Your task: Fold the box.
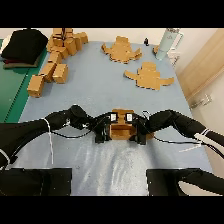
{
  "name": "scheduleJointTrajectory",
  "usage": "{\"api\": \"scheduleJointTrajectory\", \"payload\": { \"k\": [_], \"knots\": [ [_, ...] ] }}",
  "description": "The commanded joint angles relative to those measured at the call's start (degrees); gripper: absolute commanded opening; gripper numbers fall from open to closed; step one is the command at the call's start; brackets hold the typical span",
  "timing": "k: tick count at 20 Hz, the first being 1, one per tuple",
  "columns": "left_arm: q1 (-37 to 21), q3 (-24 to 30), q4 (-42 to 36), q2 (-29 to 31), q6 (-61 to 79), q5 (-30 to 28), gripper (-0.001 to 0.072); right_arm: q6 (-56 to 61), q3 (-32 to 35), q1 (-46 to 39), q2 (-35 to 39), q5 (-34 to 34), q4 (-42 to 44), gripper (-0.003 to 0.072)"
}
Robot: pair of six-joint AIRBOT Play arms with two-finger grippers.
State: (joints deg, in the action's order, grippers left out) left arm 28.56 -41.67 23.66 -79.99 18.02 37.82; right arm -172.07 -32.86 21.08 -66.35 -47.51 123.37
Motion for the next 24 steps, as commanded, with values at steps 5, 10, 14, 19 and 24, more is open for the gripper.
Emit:
{"api": "scheduleJointTrajectory", "payload": {
  "k": [5, 10, 14, 19, 24],
  "knots": [
    [0.0, -0.2, 0.2, 0.0, 0.5, 0.2, 0.0706, 0.0, 0.0, 0.0, 0.0, 0.0, 0.0, 0.0529],
    [0.1, -0.8, 0.6, -0.1, -2.3, 0.2, 0.0706, 0.0, 0.0, 0.0, 0.0, 0.0, 0.0, 0.0528],
    [0.1, -0.9, 4.3, -0.3, -5.6, 0.3, 0.0706, 0.0, 0.0, 0.0, 0.0, 0.0, 0.0, 0.0528],
    [1.1, -2.3, 5.9, -1.0, -6.4, 1.2, 0.0706, 0.0, 0.0, 0.0, 0.0, 0.0, 0.0, 0.0528],
    [1.1, -2.6, 6.3, -1.2, -7.1, 1.3, 0.0706, 0.0, 0.0, 0.0, 0.0, 0.0, 0.0, 0.0528]
  ]
}}
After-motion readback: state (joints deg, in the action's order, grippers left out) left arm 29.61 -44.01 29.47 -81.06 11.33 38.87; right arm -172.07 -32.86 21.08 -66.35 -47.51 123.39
